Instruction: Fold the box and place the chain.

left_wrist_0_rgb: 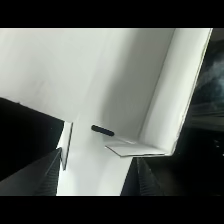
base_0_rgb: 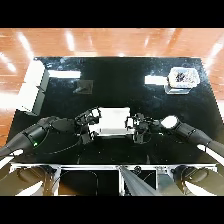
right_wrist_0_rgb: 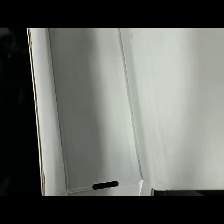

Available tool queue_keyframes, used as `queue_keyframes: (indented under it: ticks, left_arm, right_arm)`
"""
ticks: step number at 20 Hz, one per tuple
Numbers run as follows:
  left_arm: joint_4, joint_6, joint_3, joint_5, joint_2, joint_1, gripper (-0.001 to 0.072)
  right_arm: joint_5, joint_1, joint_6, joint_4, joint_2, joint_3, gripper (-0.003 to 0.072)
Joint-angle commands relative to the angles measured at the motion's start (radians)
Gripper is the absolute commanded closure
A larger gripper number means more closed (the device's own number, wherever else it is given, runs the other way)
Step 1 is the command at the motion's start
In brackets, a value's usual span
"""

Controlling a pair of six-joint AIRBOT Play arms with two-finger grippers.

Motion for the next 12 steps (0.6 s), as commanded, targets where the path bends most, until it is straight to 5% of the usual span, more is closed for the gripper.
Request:
queue_keyframes:
  ticks: [1,3,12]
  left_arm:
    - [-0.031,-0.001,0.006,0.032,-0.013,-0.004,0.0194]
    - [-0.040,-0.001,0.017,0.040,-0.032,-0.005,0.0324]
    - [-0.045,-0.001,0.068,0.042,-0.059,-0.005,0.0341]
  right_arm:
    - [0.002,0.001,0.000,0.000,-0.001,0.000,0.0066]
    - [0.002,0.001,0.000,0.000,-0.001,0.000,0.0066]
    - [0.002,0.001,0.000,0.001,-0.001,0.000,0.0066]
